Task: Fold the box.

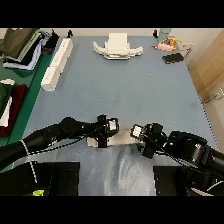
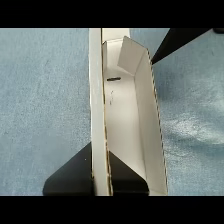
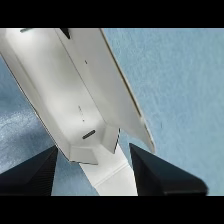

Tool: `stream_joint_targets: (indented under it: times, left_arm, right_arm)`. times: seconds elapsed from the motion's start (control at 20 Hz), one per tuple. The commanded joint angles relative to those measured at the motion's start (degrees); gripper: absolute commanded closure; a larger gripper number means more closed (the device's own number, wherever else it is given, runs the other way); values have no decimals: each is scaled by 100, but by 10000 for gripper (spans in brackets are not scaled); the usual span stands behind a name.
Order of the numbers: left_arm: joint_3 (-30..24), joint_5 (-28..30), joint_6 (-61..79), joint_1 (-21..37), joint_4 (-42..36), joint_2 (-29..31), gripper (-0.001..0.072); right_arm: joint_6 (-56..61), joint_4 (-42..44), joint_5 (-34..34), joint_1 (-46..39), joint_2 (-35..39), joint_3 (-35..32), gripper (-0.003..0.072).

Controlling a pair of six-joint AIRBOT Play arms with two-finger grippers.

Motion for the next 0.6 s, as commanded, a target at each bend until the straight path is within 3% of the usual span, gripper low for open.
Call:
stream_joint_targets:
  times: [0.0, 0.2, 0.4, 0.55]
  left_arm:
    - [7, -4, 2, -2, 2, 4, 694]
    - [7, -2, 2, -2, 2, 4, 694]
    - [7, -2, 2, -2, 2, 4, 694]
    - [7, 4, 2, -2, 2, 4, 694]
  right_arm:
    - [-348, 33, -122, -17, -66, 4, -27]
    - [-1871, 1040, -319, -632, -68, 7, -28]
    - [-4994, 3598, -118, -2059, -201, 24, -28]
    - [-6533, 4776, 245, -2907, -756, 179, -29]
